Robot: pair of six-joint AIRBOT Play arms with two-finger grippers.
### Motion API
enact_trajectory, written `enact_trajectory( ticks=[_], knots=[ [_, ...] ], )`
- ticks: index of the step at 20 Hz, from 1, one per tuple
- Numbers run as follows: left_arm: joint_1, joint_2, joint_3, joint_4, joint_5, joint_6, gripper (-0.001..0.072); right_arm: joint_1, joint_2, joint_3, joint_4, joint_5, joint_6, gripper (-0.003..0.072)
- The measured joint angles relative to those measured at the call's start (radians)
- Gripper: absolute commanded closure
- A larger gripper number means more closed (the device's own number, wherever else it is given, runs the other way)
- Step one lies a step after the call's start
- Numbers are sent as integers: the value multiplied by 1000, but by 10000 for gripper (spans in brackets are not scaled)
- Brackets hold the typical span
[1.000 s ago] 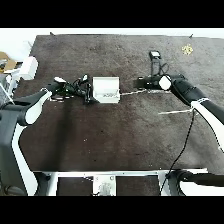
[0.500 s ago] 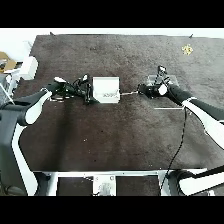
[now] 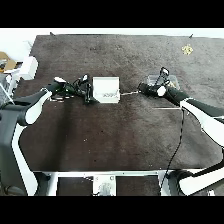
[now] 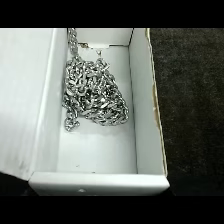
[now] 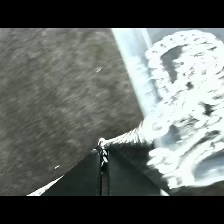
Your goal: Fold the box and place the chain.
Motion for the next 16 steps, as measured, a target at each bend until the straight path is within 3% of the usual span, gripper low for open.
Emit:
enact_trajectory(
  ticks=[4, 9, 16],
  knots=[
    [0, 0, 0, 0, 0, 0, 363, 35, 72, 0, -1, -21, -5, 681],
    [0, 0, 0, 0, 0, 0, 364, 140, 261, 0, -23, -42, -46, 681],
    [0, 0, 0, 0, 0, 0, 364, 334, 450, 14, -84, -203, -60, 681]
  ],
)
